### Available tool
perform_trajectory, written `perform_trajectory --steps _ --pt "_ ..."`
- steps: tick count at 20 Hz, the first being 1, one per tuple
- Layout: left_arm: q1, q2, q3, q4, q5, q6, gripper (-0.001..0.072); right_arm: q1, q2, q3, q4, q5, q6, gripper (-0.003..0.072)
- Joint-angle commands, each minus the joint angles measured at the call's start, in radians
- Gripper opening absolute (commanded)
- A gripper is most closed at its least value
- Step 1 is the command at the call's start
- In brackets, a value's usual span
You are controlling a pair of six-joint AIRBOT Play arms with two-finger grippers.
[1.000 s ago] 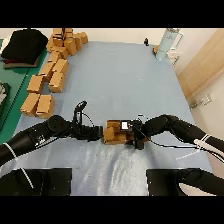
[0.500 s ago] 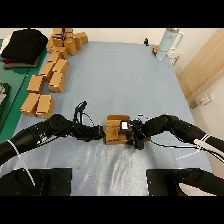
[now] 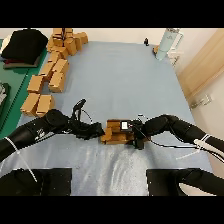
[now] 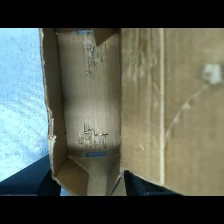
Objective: Fold the box.
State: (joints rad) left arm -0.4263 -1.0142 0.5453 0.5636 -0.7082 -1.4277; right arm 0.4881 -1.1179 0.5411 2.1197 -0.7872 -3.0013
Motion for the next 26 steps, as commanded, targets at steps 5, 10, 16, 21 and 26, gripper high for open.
perform_trajectory --steps 5,10,16,21,26 --pt "-0.054 -0.047 0.013 -0.019 0.048 0.026 0.0532 0.000 0.000 0.000 0.000 0.000 0.000 0.0488" --pt "-0.054 -0.054 0.013 -0.026 0.097 0.016 0.0531 0.000 0.000 0.000 0.000 0.000 0.000 0.0488" --pt "-0.133 -0.054 0.054 0.179 0.122 -0.259 0.0523 0.000 0.000 0.000 0.000 0.000 0.000 0.0488" --pt "-0.253 -0.081 0.140 0.465 0.079 -0.599 0.0522 0.000 0.000 0.000 0.000 0.000 0.000 0.0488" --pt "-0.350 -0.201 0.286 0.668 -0.042 -0.800 0.0522 0.000 0.000 0.000 0.000 0.000 0.000 0.0488"
